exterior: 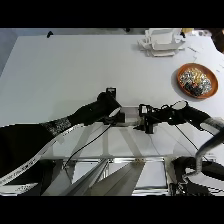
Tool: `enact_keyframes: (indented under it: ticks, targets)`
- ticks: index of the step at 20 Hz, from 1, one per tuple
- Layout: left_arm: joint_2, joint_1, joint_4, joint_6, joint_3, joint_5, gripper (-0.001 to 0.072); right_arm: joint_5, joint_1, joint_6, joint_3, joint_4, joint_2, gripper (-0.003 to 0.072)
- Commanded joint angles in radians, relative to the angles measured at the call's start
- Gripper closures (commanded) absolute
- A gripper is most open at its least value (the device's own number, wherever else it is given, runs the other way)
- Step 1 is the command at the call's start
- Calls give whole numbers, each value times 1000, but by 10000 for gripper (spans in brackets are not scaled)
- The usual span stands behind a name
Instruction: Fold the box and place the chain.
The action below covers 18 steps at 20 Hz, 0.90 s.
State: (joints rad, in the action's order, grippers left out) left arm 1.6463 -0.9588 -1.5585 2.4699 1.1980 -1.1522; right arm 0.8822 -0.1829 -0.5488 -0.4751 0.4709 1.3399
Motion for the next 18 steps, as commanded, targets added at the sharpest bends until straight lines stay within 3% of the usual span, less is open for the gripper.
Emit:
enact_keyframes:
  ticks: [1, 4, 6, 13, 18]
  targets:
    - [5, -4, -2, 0, -1, -25, 649, 0, 0, 1, -1, 0, -1, 286]
    - [5, -3, -3, -1, -1, -26, 629, 0, 0, 1, -1, 0, -1, 286]
    - [-1, 1, 7, -13, -1, -42, 541, 0, 0, 1, -1, 0, -1, 286]
    - [-163, 84, 44, -333, -1, -141, 539, 0, 0, 1, -1, 0, -1, 286]
    - [-271, 132, 74, -363, -1, -127, 539, 0, 0, 1, -1, 0, -1, 286]
